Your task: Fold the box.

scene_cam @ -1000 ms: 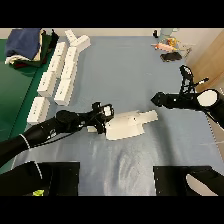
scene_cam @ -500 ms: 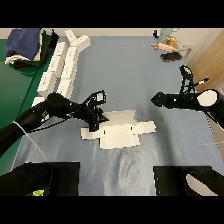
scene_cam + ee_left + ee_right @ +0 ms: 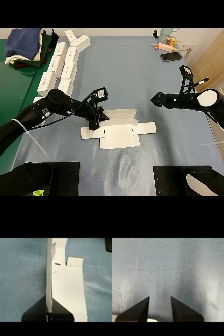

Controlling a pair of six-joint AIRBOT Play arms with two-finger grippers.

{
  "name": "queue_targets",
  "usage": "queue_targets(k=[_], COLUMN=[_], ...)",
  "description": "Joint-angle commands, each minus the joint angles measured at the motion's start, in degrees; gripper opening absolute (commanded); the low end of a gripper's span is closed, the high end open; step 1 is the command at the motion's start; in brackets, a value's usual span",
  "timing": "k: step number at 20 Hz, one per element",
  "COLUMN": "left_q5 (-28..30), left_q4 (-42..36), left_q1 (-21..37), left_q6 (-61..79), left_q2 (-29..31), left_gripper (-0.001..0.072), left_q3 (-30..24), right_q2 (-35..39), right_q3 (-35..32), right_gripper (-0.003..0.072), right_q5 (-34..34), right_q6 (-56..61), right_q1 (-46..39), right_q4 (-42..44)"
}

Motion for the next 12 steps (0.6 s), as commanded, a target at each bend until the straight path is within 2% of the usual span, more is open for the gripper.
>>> queue_targets(k=[1, 5, 12], left_q5=[2.95, 7.41, 7.45], left_q4=[0.15, -0.07, -0.2], left_q1=[-2.03, -3.91, -3.91], left_q6=[0.02, 0.09, 0.09], left_q2=[-1.55, -2.78, -2.8], left_gripper=[0.0013, 0.0013, 0.0013], left_q3=[0.07, 0.07, -2.54], right_q2=[0.02, 0.02, 0.02], right_q3=[0.0, 0.0, 0.0], right_gripper=[0.0417, 0.0417, 0.0417], right_q5=[0.0, 0.07, 0.04], right_q6=[-0.02, -0.02, -0.04], right_q1=[0.04, 0.04, 0.04], right_q4=[0.02, 0.02, 0.02])
